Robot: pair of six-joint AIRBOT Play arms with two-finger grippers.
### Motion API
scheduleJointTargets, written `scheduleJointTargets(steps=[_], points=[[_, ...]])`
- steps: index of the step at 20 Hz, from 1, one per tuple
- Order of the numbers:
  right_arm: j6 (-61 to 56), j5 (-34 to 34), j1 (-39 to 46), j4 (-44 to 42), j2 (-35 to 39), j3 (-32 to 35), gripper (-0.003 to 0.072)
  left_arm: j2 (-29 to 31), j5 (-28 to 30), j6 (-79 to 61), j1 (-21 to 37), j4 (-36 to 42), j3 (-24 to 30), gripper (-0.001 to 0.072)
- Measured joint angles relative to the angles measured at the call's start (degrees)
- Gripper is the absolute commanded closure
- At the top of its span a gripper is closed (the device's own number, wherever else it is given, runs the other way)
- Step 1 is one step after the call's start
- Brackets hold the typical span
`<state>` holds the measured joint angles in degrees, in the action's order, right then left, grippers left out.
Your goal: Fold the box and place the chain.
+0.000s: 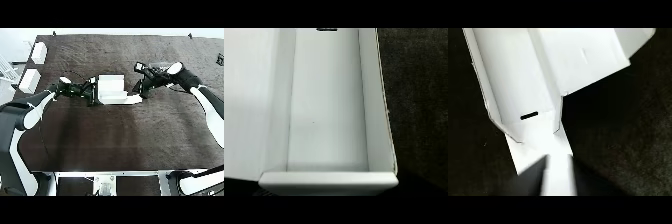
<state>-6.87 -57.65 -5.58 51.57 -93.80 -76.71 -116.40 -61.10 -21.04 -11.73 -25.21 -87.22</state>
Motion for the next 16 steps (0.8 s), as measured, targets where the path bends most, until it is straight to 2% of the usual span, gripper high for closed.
scheduleJointTargets(steps=[3, 8, 15, 16], points=[[3.6, 1.6, -0.1, -0.9, 0.8, 3.6, 0.0023, 0.0, 0.0, 0.0, 0.0, 0.0, 0.0, 0.0252], [10.6, 1.9, -0.4, -3.1, -1.1, 5.4, 0.0024, 0.0, 0.0, 0.0, 0.0, 0.0, 0.0, 0.0251], [17.7, 2.1, -0.4, -7.2, -5.1, 2.2, 0.0024, 0.0, 0.0, 0.0, 0.0, 0.0, 0.0, 0.0252], [18.1, 2.0, -0.4, -7.5, -5.7, 1.5, 0.0053, 0.0, 0.0, 0.0, 0.0, 0.0, 0.0, 0.0252]])
